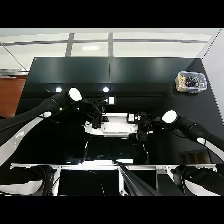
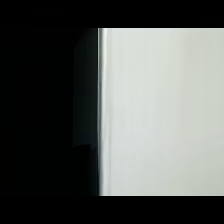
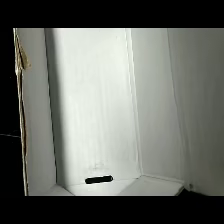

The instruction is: Fold the box and place the chain.

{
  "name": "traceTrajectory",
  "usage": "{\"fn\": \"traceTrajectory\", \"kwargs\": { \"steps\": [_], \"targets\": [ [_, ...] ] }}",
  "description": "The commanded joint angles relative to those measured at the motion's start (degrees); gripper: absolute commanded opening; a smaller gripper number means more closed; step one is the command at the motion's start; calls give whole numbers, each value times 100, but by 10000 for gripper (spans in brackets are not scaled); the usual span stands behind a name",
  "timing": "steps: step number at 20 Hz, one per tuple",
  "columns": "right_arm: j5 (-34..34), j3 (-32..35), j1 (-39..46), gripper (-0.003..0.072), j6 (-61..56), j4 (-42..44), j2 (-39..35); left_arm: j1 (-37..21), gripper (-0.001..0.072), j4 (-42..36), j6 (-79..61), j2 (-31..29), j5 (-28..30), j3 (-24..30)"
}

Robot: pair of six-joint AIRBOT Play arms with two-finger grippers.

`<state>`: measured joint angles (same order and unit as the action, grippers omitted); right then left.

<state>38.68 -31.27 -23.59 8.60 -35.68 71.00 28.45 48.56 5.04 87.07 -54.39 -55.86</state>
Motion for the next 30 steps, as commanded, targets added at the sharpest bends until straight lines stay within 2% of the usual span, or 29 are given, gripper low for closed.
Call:
{"fn": "traceTrajectory", "kwargs": {
  "steps": [1, 2, 6, 7, 9, 10, 12, 14, 15, 17, 18, 20, 21, 22, 23, 26, 30],
  "targets": [
    [-33, 4, 2, 551, 24, -33, 15, 0, 28, 7, -9, -2, 31, 2],
    [-33, 4, 2, 462, 24, -31, 15, 0, 28, 7, -9, -2, 42, 2],
    [-35, 4, 2, 462, 22, -31, 15, -7, 39, 24, -9, -61, 37, -17],
    [-35, 4, 2, 462, 22, -31, 15, -7, 135, 85, -7, -109, 15, -59],
    [-35, 4, 2, 462, 22, -31, 15, -33, 422, 229, 44, -271, -37, -160],
    [-35, 4, 2, 462, 22, -31, 15, -37, 491, 446, 188, -378, -122, -229],
    [-33, 4, 0, 462, 22, -28, 15, -35, 503, 1178, 723, -691, -361, -385],
    [-33, 2, 0, 462, 24, -28, 15, -35, 492, 1910, 1777, -1108, -570, -468],
    [-35, 4, -4, 462, 24, -33, 15, -35, 435, 2295, 2323, -1349, -728, -468],
    [-33, 2, -7, 462, 26, -33, 15, -48, 69, 2850, 3259, -1735, -1349, -461],
    [-35, 4, -11, 462, 28, -35, 15, -76, 28, 2889, 3567, -1838, -1821, -459],
    [-33, 4, -11, 462, 28, -31, 15, -101, 28, 2555, 4824, -1858, -2981, -328],
    [-33, 4, -11, 462, 26, -33, 15, -76, 28, 2286, 5316, -1851, -3261, -133],
    [-35, 2, -11, 462, 28, -35, 15, -22, 27, 1875, 5521, -1858, -3261, 160],
    [-35, 2, -11, 462, 28, -33, 15, 48, 26, 1397, 5519, -1867, -2970, 452],
    [-33, 2, -11, 462, 26, -31, 15, 214, 29, -363, 5023, -1886, -1187, 1139],
    [-35, 2, -11, 463, 26, -33, 15, -249, 29, -2367, 3709, -1867, 177, 1224]
  ]
}}
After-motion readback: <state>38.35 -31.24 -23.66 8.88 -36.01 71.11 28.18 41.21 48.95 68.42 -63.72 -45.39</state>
